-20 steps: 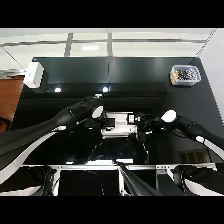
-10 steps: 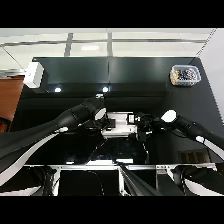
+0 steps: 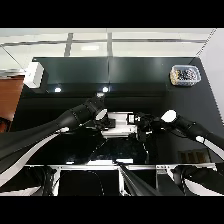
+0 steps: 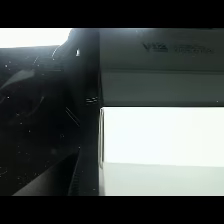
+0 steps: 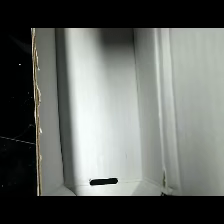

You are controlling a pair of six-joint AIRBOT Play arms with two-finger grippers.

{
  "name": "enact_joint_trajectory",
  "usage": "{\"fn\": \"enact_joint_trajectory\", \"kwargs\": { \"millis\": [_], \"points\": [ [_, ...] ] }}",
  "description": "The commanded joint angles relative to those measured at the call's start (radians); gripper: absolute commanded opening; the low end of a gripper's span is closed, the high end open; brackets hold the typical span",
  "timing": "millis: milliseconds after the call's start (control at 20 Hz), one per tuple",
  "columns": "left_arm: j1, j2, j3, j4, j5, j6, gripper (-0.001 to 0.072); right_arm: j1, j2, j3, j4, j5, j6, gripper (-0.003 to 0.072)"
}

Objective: Fold the box and place the chain.

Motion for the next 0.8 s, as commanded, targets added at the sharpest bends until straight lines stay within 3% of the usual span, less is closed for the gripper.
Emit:
{"fn": "enact_joint_trajectory", "kwargs": {
  "millis": [0,550,650,700,750],
  "points": [
    [0.0,0.0,0.001,0.001,0.018,-0.001,0.0277,0.0,0.0,0.0,0.0,0.0,0.0,0.0489],
    [0.0,-0.031,0.001,-0.045,0.028,0.0,0.0262,0.0,0.0,0.0,0.0,0.0,0.0,0.0489],
    [0.0,-0.032,0.002,-0.045,0.029,0.0,0.0079,0.0,0.0,0.0,0.0,0.0,0.0,0.0489],
    [0.0,-0.032,0.002,-0.045,0.029,0.0,0.0028,0.0,0.0,0.0,0.0,0.0,0.0,0.0489],
    [0.0,-0.032,0.002,-0.045,0.029,0.0,0.0028,0.0,0.0,0.0,0.0,0.0,0.0,0.0489]
  ]
}}
